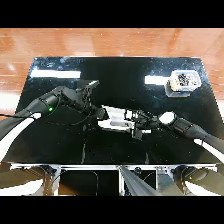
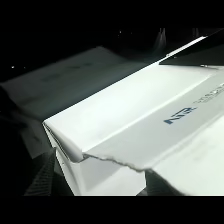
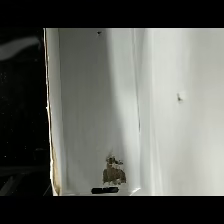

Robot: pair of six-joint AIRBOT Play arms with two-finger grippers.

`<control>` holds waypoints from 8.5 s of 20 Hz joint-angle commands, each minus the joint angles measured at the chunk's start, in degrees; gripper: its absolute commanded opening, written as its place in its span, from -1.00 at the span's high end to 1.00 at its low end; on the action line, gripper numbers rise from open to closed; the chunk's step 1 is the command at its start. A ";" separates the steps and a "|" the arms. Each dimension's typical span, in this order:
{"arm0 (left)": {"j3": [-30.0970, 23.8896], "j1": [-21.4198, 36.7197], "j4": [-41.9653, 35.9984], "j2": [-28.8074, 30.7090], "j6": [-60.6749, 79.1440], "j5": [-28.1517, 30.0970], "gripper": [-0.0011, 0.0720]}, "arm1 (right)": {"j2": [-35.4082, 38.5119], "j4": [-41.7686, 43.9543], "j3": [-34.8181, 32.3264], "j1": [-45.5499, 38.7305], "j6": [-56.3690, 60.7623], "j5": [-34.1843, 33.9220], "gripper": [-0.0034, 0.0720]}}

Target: Fold the box and place the chain.

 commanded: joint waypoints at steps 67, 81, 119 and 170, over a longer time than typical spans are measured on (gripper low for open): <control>8.31 -20.55 43.25 -3.39 -55.10 -0.42 0.30 | -0.04 0.02 -0.02 0.07 0.00 0.04 0.07; 8.31 -20.52 41.99 -4.26 -55.12 -0.26 0.29 | -0.04 0.04 -0.02 0.07 0.02 0.04 0.07; 8.83 -20.46 42.12 -5.14 -55.04 3.48 -0.19 | -0.04 0.04 -0.02 0.07 0.00 0.02 0.07; 5.38 -16.72 47.76 -1.75 -60.35 5.84 0.91 | 5.20 -7.32 0.07 0.07 8.68 3.96 -1.00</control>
